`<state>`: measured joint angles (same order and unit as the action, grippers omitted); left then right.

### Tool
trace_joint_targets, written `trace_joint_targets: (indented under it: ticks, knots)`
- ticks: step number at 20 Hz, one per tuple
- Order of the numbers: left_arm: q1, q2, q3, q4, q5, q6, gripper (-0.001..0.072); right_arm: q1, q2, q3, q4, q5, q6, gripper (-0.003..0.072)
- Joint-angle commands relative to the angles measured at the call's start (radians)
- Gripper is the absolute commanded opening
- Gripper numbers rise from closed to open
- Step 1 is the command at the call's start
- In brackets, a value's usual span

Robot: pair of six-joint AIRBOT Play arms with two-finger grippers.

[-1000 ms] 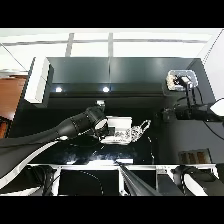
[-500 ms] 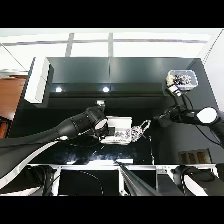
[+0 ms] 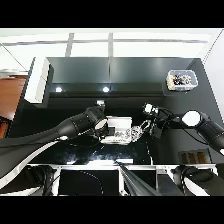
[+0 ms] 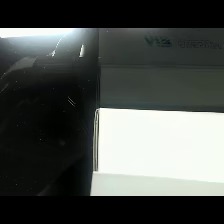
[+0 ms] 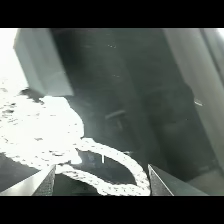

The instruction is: Fold the box and place the chain.

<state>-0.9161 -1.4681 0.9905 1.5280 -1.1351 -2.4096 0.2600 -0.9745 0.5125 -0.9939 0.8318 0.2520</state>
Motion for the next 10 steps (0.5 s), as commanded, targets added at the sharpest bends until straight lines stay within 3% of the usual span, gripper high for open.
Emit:
trace_joint_targets:
  ticks: [1,7,10]
  knots:
    - [0.001,0.0,0.0,0.0,0.0,0.0,0.0033,0.022,-0.02,-0.009,0.087,0.019,-0.096,0.0713]
    - [0.001,0.0,0.0,0.0,0.0,0.0,0.0033,0.086,-0.021,-0.064,0.012,0.093,-0.159,0.0711]
    - [0.001,0.0,0.0,0.0,0.0,0.0,0.0033,0.087,-0.021,-0.064,-0.02,0.067,-0.164,0.0711]
